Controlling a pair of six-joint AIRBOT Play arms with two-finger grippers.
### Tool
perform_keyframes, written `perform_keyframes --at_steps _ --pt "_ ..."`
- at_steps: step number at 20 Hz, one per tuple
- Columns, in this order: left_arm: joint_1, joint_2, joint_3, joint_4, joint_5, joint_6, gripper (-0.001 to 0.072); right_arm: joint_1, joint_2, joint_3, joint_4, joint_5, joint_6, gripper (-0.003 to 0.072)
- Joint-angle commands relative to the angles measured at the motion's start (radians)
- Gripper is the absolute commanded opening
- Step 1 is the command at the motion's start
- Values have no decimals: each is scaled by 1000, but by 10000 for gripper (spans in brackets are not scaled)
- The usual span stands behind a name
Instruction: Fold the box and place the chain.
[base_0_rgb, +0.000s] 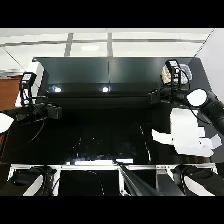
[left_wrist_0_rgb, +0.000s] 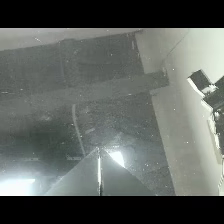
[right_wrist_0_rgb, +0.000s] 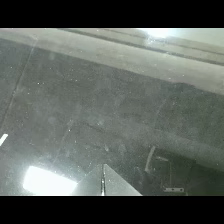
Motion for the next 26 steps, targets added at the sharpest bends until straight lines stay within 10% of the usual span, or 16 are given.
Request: perform_keyframes --at_steps 1,19,20,21,22,23,24,26 --pt "0 -1 0 0 0 0 27 0 -1 0 0 0 0 12" --pt "-1 -5 0 0 79 0 28 0 -1 0 89 -71 0 14" --pt "-1 -9 0 0 106 0 28 -8 -1 2 75 -96 1 199" --pt "0 -13 0 0 117 0 28 -24 -1 6 50 -89 1 698" --pt "0 -19 0 0 129 0 61 -48 -1 18 9 -48 7 720" --pt "0 -26 0 0 130 -1 284 -95 -1 46 -72 41 64 720" --pt "-1 -32 0 0 121 -1 670 -161 -1 85 -227 149 249 720" --pt "-1 -42 0 0 97 -7 704 -330 -3 175 -589 433 544 720"
